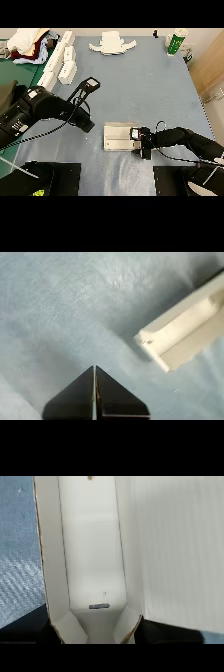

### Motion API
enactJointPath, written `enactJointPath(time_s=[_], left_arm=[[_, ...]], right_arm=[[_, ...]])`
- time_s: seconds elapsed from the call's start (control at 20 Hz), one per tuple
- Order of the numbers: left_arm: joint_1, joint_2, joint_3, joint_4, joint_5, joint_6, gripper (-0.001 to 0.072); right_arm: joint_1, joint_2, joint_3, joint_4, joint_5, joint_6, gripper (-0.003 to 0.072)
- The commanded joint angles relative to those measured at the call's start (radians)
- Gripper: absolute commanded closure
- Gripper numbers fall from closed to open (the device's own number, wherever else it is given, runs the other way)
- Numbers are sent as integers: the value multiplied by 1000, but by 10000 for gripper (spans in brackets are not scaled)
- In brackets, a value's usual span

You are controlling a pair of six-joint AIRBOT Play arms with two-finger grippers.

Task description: Fold the box.

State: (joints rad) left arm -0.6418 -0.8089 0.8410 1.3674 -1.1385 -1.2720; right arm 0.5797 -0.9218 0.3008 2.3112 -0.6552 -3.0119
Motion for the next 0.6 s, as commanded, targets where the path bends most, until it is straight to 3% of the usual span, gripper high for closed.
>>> enactJointPath(time_s=[0.0, 0.15, 0.35, 0.55], left_arm=[[237, 29, -154, -393, 57, 748, 29], [303, 15, -304, -552, 150, 1074, 28], [267, -40, -459, -673, 288, 1355, 22], [191, -147, -504, -735, 336, 1488, 22]], right_arm=[[0, 0, -1, 0, 0, 0, 169], [0, 0, -1, 0, 0, 0, 170], [0, 0, -1, 0, 0, 0, 170], [0, 0, -1, 0, 0, 0, 169]])
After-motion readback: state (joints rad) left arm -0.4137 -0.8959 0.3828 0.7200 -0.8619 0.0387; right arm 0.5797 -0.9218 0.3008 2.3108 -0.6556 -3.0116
